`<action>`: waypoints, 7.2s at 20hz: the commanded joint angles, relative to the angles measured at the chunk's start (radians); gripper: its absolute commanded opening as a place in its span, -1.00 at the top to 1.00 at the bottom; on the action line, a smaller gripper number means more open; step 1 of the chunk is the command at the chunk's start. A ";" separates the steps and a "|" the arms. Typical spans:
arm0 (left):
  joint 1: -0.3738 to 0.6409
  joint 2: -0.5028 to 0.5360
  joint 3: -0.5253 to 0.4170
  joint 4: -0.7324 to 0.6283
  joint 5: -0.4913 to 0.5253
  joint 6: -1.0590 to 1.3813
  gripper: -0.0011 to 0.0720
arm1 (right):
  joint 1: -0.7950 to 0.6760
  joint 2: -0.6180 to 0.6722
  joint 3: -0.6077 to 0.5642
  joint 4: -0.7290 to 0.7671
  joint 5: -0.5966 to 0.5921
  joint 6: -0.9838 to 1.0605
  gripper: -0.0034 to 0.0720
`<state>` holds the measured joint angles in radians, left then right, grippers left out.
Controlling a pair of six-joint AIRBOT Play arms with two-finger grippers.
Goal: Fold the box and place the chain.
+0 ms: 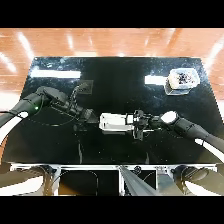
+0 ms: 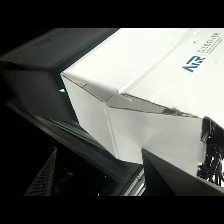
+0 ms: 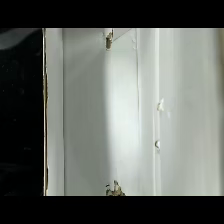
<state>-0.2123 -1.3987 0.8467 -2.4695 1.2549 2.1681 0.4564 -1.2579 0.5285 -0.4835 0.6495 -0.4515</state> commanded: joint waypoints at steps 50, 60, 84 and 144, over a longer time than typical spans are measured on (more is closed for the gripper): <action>-0.169 0.000 0.009 -0.002 -0.222 -0.023 -0.76 | 0.002 -0.001 0.000 0.018 -0.028 0.014 -0.57; -0.214 0.000 0.009 0.002 -0.321 -0.141 -0.76 | 0.002 -0.001 0.000 0.017 -0.027 0.014 -0.75; -0.557 -0.005 0.172 0.959 -0.279 -1.210 -0.65 | 0.024 -0.003 0.000 -0.015 -0.038 0.036 -0.75; -0.593 -0.164 0.295 0.881 -0.194 -1.226 -0.16 | 0.024 -0.003 0.000 -0.016 -0.039 0.036 -0.75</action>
<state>-0.8055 -1.5635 1.1416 -1.5860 1.0588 0.9428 0.4789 -1.2617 0.5285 -0.4992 0.6117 -0.4152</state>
